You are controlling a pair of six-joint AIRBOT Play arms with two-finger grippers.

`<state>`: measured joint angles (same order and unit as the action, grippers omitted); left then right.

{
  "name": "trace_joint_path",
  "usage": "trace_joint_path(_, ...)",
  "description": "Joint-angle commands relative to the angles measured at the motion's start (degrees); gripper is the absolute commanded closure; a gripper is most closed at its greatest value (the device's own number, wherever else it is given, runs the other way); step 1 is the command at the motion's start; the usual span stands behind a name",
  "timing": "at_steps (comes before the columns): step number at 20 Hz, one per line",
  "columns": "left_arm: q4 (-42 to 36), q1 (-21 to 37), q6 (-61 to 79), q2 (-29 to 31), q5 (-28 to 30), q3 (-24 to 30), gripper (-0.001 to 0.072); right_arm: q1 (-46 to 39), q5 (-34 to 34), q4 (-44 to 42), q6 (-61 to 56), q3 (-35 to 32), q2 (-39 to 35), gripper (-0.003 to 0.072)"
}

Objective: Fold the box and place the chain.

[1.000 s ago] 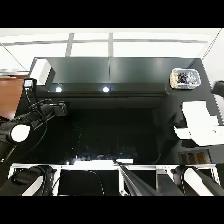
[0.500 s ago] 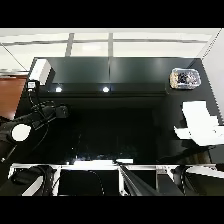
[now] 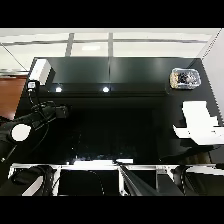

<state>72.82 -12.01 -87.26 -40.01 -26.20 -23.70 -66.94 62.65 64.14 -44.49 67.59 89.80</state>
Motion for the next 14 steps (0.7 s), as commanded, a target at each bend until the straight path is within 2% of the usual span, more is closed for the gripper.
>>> trace_joint_path(1,-0.04,0.0,0.02,-0.04,-0.07,-0.02,-0.0002,0.31,7.28,-1.49,6.23,0.22,1.7,0.0004)
trace_joint_path(2,-0.04,0.0,0.0,-0.04,-0.15,-0.02,-0.0002,0.66,7.76,-1.46,6.88,0.22,1.84,0.0139)
trace_joint_path(3,-0.04,0.0,0.02,-0.04,-0.55,-0.02,-0.0002,0.76,7.65,-2.21,6.88,0.24,1.84,0.0203)
trace_joint_path(7,-0.04,0.0,0.02,-0.04,-3.89,-0.02,-0.0002,0.9,8.2,-4.07,6.88,0.24,1.84,0.0212)
trace_joint_path(8,-0.02,0.0,0.0,-0.04,-4.13,-0.02,-0.0002,1.01,8.66,-4.11,7.13,0.24,1.84,0.0293)
trace_joint_path(9,-0.04,0.0,0.02,-0.04,-3.87,-0.04,-0.0002,1.11,9.14,-4.11,7.32,0.24,1.84,0.0525)
trace_joint_path(10,-0.07,0.0,0.02,-0.02,-3.72,-0.04,-0.0002,1.11,9.6,-4.26,7.32,0.24,1.81,0.0595)
trace_joint_path(11,-0.07,0.0,0.0,-0.02,-3.52,-0.04,-0.0002,1.11,10.29,-4.31,7.37,0.24,1.77,0.0628)
trace_joint_path(14,-1.16,0.0,0.02,-0.04,-3.39,-0.04,-0.0002,1.11,13.27,-4.63,7.48,0.24,1.77,0.063)
